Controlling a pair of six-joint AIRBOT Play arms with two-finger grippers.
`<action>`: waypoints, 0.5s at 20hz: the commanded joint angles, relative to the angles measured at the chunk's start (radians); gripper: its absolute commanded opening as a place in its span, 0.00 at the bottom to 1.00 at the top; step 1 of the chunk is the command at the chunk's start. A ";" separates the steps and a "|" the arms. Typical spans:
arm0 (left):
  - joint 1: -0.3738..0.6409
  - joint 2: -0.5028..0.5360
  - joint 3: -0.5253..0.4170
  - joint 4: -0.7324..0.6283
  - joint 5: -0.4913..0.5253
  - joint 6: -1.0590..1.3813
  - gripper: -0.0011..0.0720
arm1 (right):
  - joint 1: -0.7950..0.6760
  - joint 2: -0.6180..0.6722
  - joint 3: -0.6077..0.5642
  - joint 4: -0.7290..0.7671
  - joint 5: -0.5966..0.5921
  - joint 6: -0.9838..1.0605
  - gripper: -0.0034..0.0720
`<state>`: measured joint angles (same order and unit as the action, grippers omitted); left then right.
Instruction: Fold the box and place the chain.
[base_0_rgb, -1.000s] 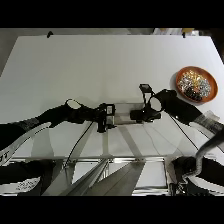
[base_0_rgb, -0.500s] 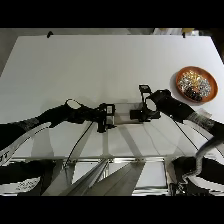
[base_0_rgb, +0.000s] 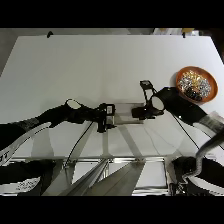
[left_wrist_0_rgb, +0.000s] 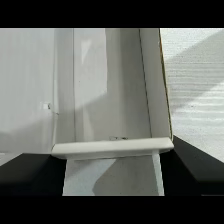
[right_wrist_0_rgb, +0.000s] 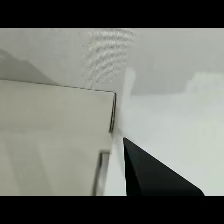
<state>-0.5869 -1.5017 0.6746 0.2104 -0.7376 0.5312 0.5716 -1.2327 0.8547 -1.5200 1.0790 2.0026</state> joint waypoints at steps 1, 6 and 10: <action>-0.001 0.001 0.000 0.000 0.000 0.000 0.55 | -0.074 0.105 0.064 -0.006 0.172 -0.164 0.48; -0.001 0.001 0.000 0.000 0.000 0.000 0.55 | -0.299 0.115 0.248 0.022 0.188 -0.363 0.41; -0.001 0.001 0.000 0.000 0.000 0.000 0.55 | -0.591 0.014 0.354 -0.023 0.155 -0.444 0.35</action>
